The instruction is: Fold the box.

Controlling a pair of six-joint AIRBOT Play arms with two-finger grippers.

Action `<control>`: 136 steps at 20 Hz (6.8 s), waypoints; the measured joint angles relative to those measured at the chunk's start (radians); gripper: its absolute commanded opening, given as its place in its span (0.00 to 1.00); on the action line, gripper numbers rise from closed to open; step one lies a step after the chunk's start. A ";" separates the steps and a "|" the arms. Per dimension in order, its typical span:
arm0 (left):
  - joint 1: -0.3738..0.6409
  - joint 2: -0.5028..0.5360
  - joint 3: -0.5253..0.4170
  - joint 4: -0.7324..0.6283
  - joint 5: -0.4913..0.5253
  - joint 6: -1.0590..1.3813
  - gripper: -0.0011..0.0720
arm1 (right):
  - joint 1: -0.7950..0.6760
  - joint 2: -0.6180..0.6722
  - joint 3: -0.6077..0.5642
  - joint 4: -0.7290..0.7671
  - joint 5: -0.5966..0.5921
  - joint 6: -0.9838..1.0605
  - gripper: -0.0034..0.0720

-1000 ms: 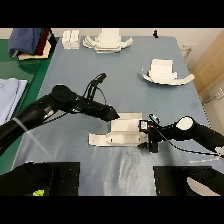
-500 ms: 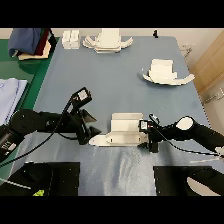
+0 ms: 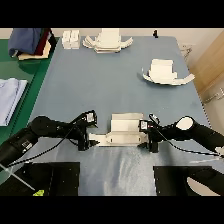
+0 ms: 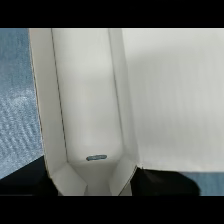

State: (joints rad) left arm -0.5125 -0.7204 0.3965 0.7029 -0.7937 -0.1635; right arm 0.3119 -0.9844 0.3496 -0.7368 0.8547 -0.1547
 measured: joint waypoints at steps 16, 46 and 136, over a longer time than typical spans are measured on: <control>-0.132 -0.280 0.010 -0.219 0.175 0.197 0.41 | 0.000 0.000 0.000 0.000 0.000 0.000 0.73; -0.224 -0.396 0.058 -0.349 0.239 0.252 0.25 | 0.000 0.000 0.000 0.000 0.000 0.001 0.73; -0.574 -0.697 0.610 0.805 -0.175 -2.328 0.32 | 0.000 0.000 0.000 0.000 0.001 0.001 0.73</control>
State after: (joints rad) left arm -1.0863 -1.4174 1.0065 1.5082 -0.9688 -2.4912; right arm 0.3119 -0.9848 0.3496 -0.7368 0.8555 -0.1539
